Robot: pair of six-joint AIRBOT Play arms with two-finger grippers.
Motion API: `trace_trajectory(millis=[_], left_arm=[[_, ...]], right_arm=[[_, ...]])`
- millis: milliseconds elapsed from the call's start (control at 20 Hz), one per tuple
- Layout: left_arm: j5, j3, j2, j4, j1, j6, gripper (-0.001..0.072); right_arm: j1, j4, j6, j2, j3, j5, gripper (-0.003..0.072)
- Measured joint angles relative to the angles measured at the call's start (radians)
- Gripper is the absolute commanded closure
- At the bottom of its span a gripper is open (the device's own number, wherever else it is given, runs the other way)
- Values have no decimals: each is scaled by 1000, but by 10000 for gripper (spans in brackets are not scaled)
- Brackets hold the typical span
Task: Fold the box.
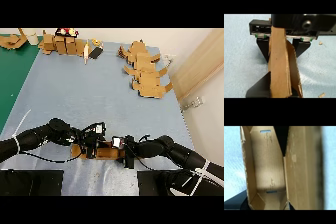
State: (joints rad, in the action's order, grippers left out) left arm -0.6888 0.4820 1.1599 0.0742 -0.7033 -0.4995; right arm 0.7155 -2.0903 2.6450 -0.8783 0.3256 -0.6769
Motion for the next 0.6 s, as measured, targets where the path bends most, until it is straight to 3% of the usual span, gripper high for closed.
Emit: trace_trajectory(millis=[600], left_arm=[[0, 0, 0, 0, 0, 0, 697]], right_arm=[[0, 0, 0, 0, 0, -8, 163]])
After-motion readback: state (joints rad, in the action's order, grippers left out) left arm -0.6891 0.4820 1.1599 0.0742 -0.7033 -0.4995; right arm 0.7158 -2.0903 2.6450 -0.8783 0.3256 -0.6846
